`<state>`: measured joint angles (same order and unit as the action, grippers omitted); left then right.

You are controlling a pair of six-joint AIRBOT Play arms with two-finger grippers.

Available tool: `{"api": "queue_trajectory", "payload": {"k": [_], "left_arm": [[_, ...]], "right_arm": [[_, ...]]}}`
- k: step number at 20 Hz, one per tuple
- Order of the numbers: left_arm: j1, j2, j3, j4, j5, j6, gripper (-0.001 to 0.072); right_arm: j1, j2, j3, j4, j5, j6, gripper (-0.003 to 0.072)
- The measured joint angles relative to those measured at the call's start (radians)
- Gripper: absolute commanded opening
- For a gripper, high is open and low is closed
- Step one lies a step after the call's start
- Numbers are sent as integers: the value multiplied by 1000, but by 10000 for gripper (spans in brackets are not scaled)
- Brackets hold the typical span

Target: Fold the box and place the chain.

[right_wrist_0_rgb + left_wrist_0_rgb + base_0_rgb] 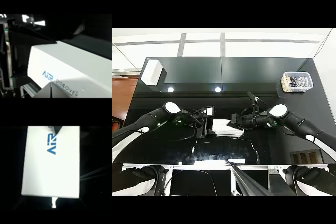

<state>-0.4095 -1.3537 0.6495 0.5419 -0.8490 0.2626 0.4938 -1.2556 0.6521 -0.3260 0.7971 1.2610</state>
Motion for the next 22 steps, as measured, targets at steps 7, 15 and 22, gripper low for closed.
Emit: {"api": "queue_trajectory", "payload": {"k": [7, 15, 22], "left_arm": [[0, 0, 0, 0, 0, 0, 502], [0, 0, 0, 0, 0, -3, 502], [0, 0, 0, 0, 0, 0, 502]], "right_arm": [[0, -20, 1, -17, 4, -16, 11], [-99, 84, 24, -36, 166, -52, 11], [-145, 120, -19, -106, 210, -37, 9]]}}
